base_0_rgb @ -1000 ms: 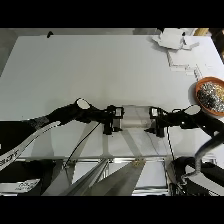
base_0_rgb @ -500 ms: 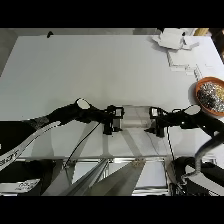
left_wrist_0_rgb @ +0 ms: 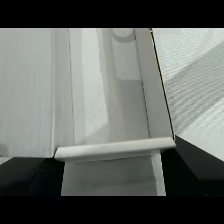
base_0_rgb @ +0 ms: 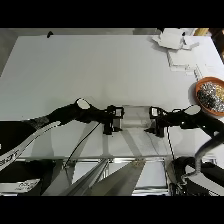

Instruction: Fold the box and place the chain.

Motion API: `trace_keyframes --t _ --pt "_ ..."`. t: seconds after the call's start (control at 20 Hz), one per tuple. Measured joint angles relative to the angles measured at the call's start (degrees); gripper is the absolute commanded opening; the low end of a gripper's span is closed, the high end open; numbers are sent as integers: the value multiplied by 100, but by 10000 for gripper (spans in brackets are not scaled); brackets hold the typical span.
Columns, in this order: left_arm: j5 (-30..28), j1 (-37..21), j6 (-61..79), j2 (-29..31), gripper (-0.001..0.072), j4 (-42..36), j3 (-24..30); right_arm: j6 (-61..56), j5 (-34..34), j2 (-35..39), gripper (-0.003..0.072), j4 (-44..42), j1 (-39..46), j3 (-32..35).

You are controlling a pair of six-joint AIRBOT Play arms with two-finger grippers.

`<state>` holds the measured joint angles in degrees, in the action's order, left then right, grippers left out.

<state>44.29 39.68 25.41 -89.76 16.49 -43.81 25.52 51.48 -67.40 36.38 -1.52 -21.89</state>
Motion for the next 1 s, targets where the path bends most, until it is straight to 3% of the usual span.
trace_keyframes --t 0.2,0.45,0.65,0.85,0.95,1.0 --pt "7 0 -11 -2 313 -2 2 -400 -79 247 696 251 0 4" --pt "44 2 22 -2 313 24 2 -1550 24 999 683 1362 4 0" --pt "55 4 22 -4 313 22 7 -2603 595 1814 629 2284 4 0" --pt "31 4 9 -4 313 11 7 -3252 1056 2732 345 2527 4 0" --pt "26 4 7 -4 313 9 7 -3265 1121 3021 74 2210 4 2" --pt "22 4 4 -4 313 9 7 -3115 1123 3084 18 1917 4 2"
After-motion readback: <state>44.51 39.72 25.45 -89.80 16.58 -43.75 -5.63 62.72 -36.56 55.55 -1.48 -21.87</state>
